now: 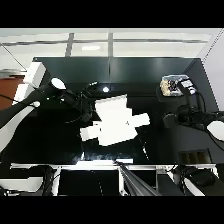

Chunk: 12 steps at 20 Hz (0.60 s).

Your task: Fold the box and place the chain.

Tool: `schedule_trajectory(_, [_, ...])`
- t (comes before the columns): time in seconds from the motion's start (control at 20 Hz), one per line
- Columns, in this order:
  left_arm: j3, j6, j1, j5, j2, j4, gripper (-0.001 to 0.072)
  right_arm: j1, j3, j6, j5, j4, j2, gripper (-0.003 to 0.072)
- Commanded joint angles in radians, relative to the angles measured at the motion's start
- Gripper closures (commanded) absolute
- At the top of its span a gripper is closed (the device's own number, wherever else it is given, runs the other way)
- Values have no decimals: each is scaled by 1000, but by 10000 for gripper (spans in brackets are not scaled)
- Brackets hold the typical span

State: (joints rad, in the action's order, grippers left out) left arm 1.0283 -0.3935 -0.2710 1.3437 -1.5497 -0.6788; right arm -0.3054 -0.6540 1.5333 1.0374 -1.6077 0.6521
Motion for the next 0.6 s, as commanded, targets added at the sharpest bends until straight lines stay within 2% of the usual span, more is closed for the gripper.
schedule_trajectory(0.0, [8,70,2,-28,53,-69,682,5,-26,-24,-82,-158,0,160])
schedule_trajectory(0.1, [8,69,1,-27,50,-78,682,5,-26,-23,-167,-135,0,159])
schedule_trajectory(0.25, [7,153,-17,-32,50,-69,684,5,-26,-28,-238,-12,13,138])
schedule_trajectory(0.35, [7,267,-45,-40,54,-71,686,4,-22,-66,-230,18,27,-21])
schedule_trajectory(0.45, [2,304,-73,-81,62,-83,686,3,-11,-146,-229,58,38,-21])
schedule_trajectory(0.55, [-24,329,-95,-136,71,-82,686,-10,5,-341,-228,160,46,-20])
